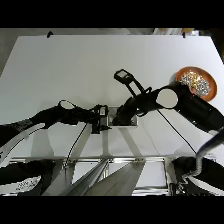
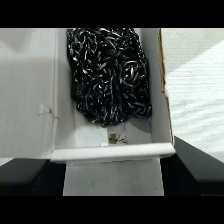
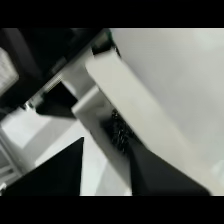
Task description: Fold the box and place the chain.
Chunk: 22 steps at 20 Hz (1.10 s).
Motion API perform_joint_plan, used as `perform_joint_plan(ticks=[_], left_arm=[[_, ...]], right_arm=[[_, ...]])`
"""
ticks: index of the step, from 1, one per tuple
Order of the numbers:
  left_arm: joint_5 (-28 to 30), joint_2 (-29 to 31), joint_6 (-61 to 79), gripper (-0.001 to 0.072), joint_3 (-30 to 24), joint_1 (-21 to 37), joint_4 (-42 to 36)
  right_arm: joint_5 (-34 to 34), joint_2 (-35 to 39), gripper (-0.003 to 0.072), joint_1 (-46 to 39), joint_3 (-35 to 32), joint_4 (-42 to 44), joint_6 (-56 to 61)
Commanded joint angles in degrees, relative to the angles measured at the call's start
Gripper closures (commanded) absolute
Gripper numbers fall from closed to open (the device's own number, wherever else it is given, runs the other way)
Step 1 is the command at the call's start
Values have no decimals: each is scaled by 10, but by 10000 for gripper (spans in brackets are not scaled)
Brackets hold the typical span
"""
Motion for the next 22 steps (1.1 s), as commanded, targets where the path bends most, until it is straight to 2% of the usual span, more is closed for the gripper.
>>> perform_joint_plan(ticks=[1,2,3,6,9,13,16,17,19,22], left_arm=[[0,0,0,459,0,0,0],[0,0,0,459,0,0,0],[0,0,0,459,0,0,0],[0,0,0,459,0,0,0],[0,0,0,459,0,0,0],[0,0,0,459,0,0,0],[0,0,0,459,0,0,0],[0,0,0,459,0,0,0],[0,0,0,459,0,0,0],[0,0,0,459,0,0,0]], right_arm=[[-26,-11,575,-8,52,-15,-57],[-44,-17,647,-19,54,-15,-68],[-54,-29,669,-34,54,-16,-80],[-35,-83,670,-65,53,-17,-129],[-4,-110,669,-58,40,-15,-177],[11,-87,669,-27,-27,14,-321],[5,-46,668,-2,-74,19,-361],[-3,-30,630,5,-89,19,-369],[-28,-1,491,16,-118,17,-372],[-28,6,486,26,-126,18,-372]])
